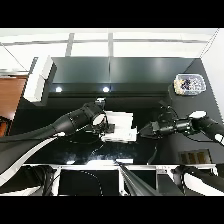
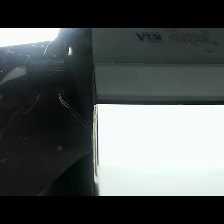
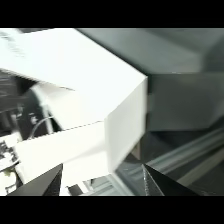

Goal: Fold the box and place the chain.

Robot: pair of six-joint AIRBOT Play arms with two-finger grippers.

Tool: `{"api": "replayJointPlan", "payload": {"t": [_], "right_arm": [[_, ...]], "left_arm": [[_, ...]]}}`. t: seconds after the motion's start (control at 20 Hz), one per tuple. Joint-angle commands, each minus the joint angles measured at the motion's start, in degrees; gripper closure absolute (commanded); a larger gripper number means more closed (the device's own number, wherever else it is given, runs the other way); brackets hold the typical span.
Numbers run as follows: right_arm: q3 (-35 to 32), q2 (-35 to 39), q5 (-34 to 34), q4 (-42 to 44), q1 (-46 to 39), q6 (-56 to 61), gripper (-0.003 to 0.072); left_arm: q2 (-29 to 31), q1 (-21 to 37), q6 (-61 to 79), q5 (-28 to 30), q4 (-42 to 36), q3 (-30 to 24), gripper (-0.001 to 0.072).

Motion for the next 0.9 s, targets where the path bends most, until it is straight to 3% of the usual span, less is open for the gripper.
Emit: {"api": "replayJointPlan", "payload": {"t": [0.0,0.15,0.35,0.55,0.8,0.85], "right_arm": [[1.6,0.0,-0.7,-0.7,4.4,4.5,0.0108],[4.9,0.0,-8.9,-4.5,11.8,10.4,0.0109],[8.3,0.0,-12.9,-5.1,19.0,13.0,0.0120],[11.1,0.0,-18.7,-10.8,23.8,23.5,0.0128],[16.5,-0.1,-23.0,-30.7,32.5,46.3,0.0132],[17.8,-0.1,-23.1,-34.9,33.9,49.9,0.0199]], "left_arm": [[0.0,0.0,0.0,0.0,0.0,0.1,0.0682],[0.0,0.0,0.0,0.0,0.0,0.1,0.0682],[0.0,0.0,0.0,0.0,0.0,0.1,0.0682],[0.0,0.0,0.0,0.0,0.0,0.1,0.0682],[0.0,0.0,0.0,0.0,0.0,0.1,0.0682],[0.0,0.0,0.0,0.0,0.0,0.1,0.0682]]}}
